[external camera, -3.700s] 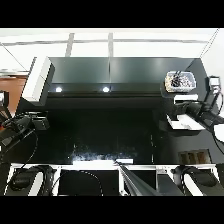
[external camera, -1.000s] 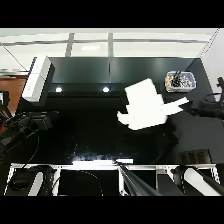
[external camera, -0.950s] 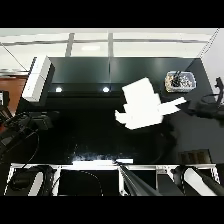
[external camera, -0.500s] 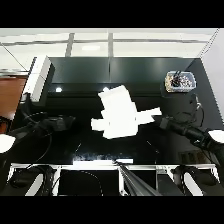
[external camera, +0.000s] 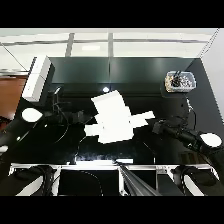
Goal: Fold the box and place the chain.
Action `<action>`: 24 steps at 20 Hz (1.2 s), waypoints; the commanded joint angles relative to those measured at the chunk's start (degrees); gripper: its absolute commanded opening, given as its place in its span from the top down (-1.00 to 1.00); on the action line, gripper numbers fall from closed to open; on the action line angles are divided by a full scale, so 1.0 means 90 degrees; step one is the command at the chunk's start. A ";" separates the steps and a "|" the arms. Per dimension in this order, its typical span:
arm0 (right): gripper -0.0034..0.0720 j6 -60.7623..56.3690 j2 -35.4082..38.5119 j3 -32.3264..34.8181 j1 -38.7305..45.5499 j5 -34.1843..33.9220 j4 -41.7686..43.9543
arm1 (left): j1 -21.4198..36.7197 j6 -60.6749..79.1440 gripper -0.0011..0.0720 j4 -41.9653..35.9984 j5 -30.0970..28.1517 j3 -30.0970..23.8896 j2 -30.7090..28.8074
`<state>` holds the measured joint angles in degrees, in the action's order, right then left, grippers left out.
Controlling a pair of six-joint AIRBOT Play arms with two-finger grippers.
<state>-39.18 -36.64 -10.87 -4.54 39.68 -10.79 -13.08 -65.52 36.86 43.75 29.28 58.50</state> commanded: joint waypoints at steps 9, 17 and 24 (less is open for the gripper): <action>0.88 -0.0005 0.0007 0.0007 -0.0053 0.0007 -0.0046 | -0.0015 0.3606 -0.95 -0.2334 0.1855 0.1282 0.2645; 0.88 -0.0007 0.0007 0.0007 -0.0051 -0.0005 -0.0044 | -0.0015 0.5309 -0.84 -0.2370 0.2618 0.1591 0.3325; 0.88 -0.0151 0.0007 0.0007 -0.0051 0.0134 -0.0211 | -0.0010 0.5433 0.69 -0.2363 0.2844 0.1829 0.3553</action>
<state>-39.92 -36.60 -10.81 -4.97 39.88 -11.64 -13.21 -18.17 15.55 68.42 44.99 89.84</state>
